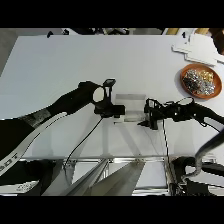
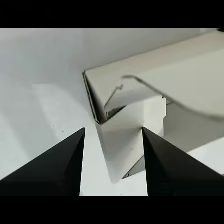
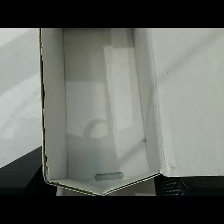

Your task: Fold the box and place the chain.

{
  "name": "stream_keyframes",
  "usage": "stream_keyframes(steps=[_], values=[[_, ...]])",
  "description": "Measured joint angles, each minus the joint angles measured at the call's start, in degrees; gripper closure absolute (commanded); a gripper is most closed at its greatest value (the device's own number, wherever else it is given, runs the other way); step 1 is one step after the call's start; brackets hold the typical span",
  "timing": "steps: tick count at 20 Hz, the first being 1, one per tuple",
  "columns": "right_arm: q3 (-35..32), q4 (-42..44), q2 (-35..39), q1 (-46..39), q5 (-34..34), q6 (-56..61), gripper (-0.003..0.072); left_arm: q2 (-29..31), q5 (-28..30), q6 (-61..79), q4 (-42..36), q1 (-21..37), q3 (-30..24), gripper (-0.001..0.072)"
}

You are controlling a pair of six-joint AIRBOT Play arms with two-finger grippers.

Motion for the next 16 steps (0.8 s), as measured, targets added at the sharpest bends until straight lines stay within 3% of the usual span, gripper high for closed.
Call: stream_keyframes(steps=[7,13,16], values=[[0.0,0.0,0.0,0.0,0.0,0.0,0.0369,-7.43,-7.98,-12.55,6.75,-3.63,12.02,0.032],[0.0,0.0,0.0,0.02,0.0,0.0,0.0369,-10.6,-11.26,-15.76,8.17,-4.39,14.73,0.032],[0.0,0.0,0.0,0.02,0.0,0.0,0.0369,-11.58,-12.41,-16.24,8.59,-4.42,15.04,0.0359]])
